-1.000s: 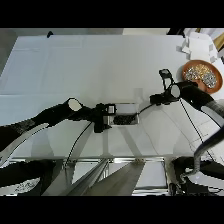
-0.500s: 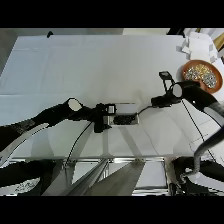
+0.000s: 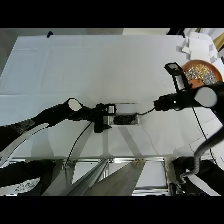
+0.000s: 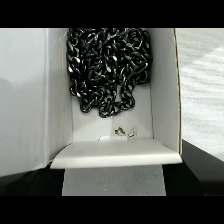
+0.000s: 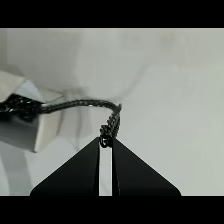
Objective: Fold the box and place the chain.
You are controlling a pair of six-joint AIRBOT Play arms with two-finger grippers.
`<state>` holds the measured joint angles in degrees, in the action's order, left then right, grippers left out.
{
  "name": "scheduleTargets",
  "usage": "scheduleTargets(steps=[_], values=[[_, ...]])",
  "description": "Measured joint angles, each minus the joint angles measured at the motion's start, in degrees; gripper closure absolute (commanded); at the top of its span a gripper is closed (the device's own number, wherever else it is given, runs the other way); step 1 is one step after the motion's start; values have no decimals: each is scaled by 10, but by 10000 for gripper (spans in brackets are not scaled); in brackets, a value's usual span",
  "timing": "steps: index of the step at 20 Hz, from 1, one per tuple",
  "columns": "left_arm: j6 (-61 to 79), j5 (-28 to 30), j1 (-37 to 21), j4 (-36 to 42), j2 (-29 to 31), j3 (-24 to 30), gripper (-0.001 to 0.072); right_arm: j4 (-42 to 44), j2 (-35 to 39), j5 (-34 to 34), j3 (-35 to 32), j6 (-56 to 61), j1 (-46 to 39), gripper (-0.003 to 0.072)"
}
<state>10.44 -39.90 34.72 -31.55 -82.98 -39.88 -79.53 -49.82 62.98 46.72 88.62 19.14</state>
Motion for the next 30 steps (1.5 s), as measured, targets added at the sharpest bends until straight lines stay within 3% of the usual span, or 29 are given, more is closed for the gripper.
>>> scheduleTargets(steps=[6,11,17,22,30], values=[[0,0,0,0,0,0,574,59,78,-66,0,-5,108,668],[0,0,0,0,0,0,574,80,89,-158,0,-6,176,668],[0,0,0,0,0,0,574,92,87,-199,0,-3,203,668],[0,0,0,0,0,0,574,93,34,-197,-3,-2,206,668],[0,0,0,0,0,0,574,95,-133,-192,-15,-2,208,667]])
